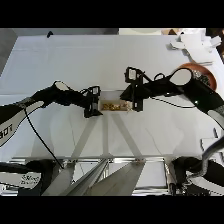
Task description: Fold the box and place the chain.
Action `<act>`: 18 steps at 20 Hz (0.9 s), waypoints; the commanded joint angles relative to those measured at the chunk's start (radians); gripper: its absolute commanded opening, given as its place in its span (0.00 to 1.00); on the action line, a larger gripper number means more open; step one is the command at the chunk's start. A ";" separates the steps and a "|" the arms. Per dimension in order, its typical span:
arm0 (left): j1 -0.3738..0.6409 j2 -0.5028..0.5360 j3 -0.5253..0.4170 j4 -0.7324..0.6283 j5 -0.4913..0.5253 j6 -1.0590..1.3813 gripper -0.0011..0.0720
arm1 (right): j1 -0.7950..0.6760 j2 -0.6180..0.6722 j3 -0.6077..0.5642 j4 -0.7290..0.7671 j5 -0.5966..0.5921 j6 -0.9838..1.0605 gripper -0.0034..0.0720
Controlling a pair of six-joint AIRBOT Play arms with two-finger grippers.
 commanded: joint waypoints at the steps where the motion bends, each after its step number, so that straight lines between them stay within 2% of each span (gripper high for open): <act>1: 0.000 0.000 0.000 0.000 0.000 0.000 0.39 | 0.093 -0.020 0.001 0.026 -0.146 0.008 0.05; 4: 0.000 0.000 0.000 0.000 0.000 0.000 0.39 | 0.113 -0.074 0.001 -0.005 -0.189 0.029 0.07; 5: 0.000 0.000 0.000 0.000 0.000 0.000 0.39 | 0.113 -0.084 0.001 -0.029 -0.188 0.067 0.22; 6: 0.000 0.000 0.000 0.000 0.000 0.000 0.39 | 0.113 -0.087 0.001 -0.046 -0.182 0.105 0.51; 7: 0.000 0.000 0.000 0.000 0.000 0.000 0.39 | 0.113 -0.085 0.001 -0.056 -0.176 0.114 0.67; 12: 0.000 0.000 0.000 0.000 0.000 0.000 0.39 | 0.037 -0.011 -0.026 -0.058 -0.132 0.090 0.66; 15: 0.000 0.000 0.000 0.000 0.000 0.000 0.39 | -0.071 0.074 -0.105 -0.052 -0.127 0.065 0.66; 18: 0.000 0.000 0.000 0.000 0.000 0.000 0.39 | -0.196 0.089 -0.164 -0.060 -0.071 0.065 0.66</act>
